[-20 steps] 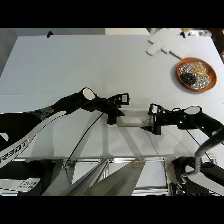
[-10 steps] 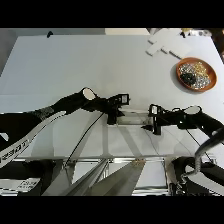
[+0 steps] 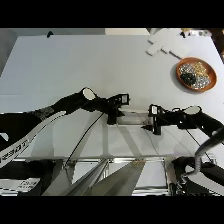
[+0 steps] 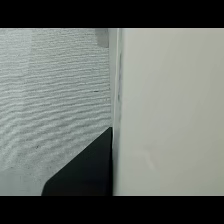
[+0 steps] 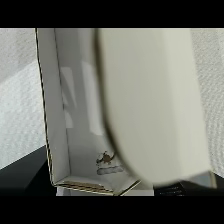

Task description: Fold the box and place the chain.

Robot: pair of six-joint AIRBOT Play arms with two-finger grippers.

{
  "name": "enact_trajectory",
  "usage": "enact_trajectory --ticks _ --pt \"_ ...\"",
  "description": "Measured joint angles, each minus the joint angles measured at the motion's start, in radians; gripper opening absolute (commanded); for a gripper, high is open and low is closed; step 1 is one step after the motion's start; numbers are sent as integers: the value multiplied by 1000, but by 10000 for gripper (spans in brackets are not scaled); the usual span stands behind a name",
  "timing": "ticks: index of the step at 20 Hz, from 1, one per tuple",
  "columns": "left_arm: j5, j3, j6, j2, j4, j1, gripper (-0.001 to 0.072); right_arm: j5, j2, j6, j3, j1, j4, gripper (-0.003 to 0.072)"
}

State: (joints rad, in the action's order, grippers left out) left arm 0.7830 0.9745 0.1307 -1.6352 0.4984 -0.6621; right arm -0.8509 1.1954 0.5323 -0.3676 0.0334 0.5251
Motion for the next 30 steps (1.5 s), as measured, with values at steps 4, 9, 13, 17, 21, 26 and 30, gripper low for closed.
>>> enact_trajectory --ticks 4,9,13,17,21,26,30 --pt "0 0 0 0 0 0 10 1 0 0 0 0 1 406" --pt "0 0 0 0 0 0 10 1 0 0 0 0 1 406" --pt "0 0 0 0 -1 0 9 2 0 0 0 0 1 406" --pt "-3 0 -3 0 -8 0 75 2 0 0 0 0 1 406" --pt "-15 -1 -44 -1 -7 0 563 2 0 1 0 0 2 406" --pt "-13 -1 -128 38 33 9 580 2 0 2 0 0 2 406" --pt "31 -1 -251 126 162 32 579 2 0 0 0 0 2 406"
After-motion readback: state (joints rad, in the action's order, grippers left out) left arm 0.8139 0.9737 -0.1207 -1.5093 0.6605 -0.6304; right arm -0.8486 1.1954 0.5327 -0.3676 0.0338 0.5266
